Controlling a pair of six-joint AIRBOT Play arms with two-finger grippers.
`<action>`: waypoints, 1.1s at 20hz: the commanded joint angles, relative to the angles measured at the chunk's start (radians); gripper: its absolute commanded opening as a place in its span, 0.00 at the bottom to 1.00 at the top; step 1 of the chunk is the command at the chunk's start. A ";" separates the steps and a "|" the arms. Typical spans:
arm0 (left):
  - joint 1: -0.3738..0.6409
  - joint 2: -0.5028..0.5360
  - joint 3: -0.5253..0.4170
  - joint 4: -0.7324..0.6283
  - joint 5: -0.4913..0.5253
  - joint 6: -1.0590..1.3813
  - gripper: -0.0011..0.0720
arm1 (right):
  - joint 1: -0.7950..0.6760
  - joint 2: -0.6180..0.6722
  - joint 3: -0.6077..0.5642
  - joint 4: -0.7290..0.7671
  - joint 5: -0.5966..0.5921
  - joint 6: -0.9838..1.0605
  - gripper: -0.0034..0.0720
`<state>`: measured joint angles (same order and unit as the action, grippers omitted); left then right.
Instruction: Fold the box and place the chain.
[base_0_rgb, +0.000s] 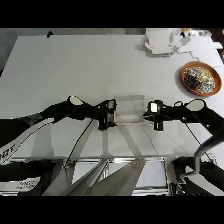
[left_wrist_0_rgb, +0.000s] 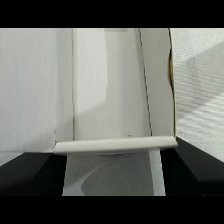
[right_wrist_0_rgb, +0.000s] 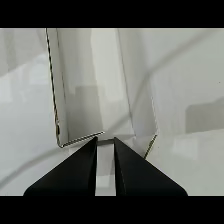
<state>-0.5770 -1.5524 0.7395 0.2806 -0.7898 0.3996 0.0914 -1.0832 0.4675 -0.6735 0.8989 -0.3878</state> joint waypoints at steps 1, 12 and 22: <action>0.000 0.000 0.000 0.000 0.000 0.000 0.30 | 0.000 0.016 0.000 -0.034 0.012 0.042 0.29; 0.000 0.000 0.000 0.000 0.001 0.000 0.30 | 0.000 0.073 0.005 -0.294 -0.016 0.253 0.28; 0.000 0.000 0.000 0.000 0.000 0.000 0.30 | 0.000 0.032 0.016 -0.204 -0.031 0.124 0.34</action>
<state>-0.5770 -1.5524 0.7395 0.2806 -0.7895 0.3992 0.0917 -1.0420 0.4831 -0.8951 0.8902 -0.2424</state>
